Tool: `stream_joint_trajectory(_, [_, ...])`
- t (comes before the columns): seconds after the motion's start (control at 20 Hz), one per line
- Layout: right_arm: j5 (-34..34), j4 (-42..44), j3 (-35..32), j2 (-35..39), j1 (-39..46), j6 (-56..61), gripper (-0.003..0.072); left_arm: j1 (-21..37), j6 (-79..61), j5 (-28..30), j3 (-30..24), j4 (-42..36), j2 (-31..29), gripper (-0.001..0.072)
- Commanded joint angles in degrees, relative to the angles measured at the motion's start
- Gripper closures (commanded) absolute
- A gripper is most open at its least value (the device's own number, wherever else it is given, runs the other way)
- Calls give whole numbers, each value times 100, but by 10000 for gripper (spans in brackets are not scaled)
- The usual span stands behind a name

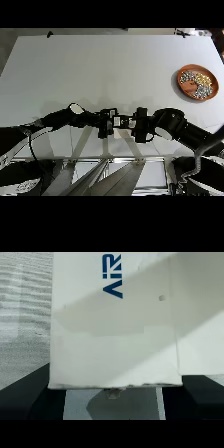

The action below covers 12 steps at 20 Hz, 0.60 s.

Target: Fold the box and place the chain.

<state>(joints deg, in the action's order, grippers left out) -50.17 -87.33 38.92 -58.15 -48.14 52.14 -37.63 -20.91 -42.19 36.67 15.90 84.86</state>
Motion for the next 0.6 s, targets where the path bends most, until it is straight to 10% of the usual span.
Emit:
stream_joint_trajectory(0.0, [-83,-94,-4,7,0,55,290,2,-4,-2,0,0,-4,363])
stream_joint_trajectory(0.55, [-903,42,-4,7,0,-142,288,2,-4,-2,0,0,-4,363])
